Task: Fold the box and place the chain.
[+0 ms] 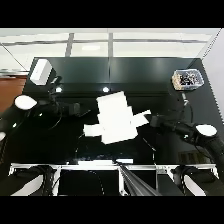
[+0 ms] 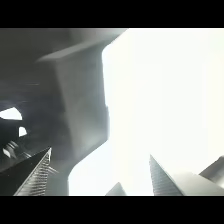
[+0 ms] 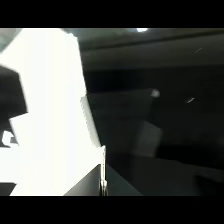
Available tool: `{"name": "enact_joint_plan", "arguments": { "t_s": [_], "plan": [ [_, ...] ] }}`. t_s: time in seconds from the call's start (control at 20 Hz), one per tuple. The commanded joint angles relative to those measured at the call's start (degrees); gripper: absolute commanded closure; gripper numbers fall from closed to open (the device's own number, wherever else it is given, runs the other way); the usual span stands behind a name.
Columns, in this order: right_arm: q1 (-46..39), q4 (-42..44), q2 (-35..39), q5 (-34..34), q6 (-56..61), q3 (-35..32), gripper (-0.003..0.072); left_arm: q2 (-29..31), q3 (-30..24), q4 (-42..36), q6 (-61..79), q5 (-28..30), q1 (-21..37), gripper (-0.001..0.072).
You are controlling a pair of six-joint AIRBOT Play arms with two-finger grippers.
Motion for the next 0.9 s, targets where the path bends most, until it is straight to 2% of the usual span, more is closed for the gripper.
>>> {"name": "enact_joint_plan", "arguments": {
  "t_s": [0.0, 0.15, 0.4, 0.5, 0.55, 0.65, 0.75, 0.85],
  "plan": [
    [8.33, 1.25, 0.85, -6.73, -0.42, -1.36, 0.0677, -14.49, 7.23, -8.48, 8.52, -12.68, 0.79, 0.0004],
    [9.38, 1.40, 0.85, -6.69, -0.39, -1.36, 0.0677, -24.24, 11.69, -8.70, 12.24, -22.93, 0.09, 0.0004],
    [9.38, 1.44, 0.85, -6.67, 0.22, -1.33, 0.0677, -31.93, 14.86, -8.76, 18.14, -24.76, -4.09, 0.0005],
    [9.38, 1.42, 0.85, -6.71, 0.22, -1.33, 0.0677, -33.88, 16.70, -8.74, 22.71, -29.73, -5.14, 0.0051],
    [9.38, 1.42, 0.85, -6.71, 0.22, -1.33, 0.0677, -34.93, 17.68, -8.68, 24.15, -32.57, -5.40, 0.0131],
    [9.38, 1.40, 0.85, -6.73, 0.22, -1.33, 0.0677, -36.20, 19.10, -6.62, 25.03, -34.84, -5.73, 0.0208],
    [9.38, 1.40, 0.85, -6.75, 0.22, -1.33, 0.0677, -36.33, 20.35, -1.27, 24.87, -33.57, -6.67, 0.0246],
    [9.38, 1.36, 0.85, -6.71, 0.22, -1.33, 0.0677, -36.33, 21.38, 0.55, 23.54, -32.15, -7.45, 0.0503]
  ]
}}
